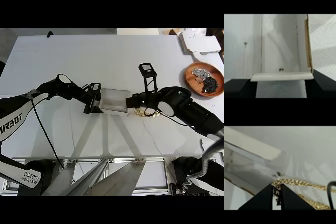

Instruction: Fold the box and place the chain.

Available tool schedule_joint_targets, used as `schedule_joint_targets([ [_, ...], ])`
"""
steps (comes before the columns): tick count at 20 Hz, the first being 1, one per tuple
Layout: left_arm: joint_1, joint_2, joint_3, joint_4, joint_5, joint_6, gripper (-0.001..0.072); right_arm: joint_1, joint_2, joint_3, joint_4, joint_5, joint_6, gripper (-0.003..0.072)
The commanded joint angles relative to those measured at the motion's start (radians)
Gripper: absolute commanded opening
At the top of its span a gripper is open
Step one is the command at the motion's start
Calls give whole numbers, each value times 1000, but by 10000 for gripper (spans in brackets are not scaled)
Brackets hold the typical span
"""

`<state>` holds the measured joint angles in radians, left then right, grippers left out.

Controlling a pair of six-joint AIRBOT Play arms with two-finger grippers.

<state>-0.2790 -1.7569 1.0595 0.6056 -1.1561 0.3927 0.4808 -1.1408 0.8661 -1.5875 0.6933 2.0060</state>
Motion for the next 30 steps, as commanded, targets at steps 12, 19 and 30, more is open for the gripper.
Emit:
schedule_joint_targets([
  [12,1,1,0,0,0,0,255,181,-237,164,0,-92,3,7],
  [19,1,1,0,0,0,0,255,180,-321,164,2,-47,10,35],
  [30,1,0,0,0,0,0,255,95,-63,164,80,249,-375,278],
])
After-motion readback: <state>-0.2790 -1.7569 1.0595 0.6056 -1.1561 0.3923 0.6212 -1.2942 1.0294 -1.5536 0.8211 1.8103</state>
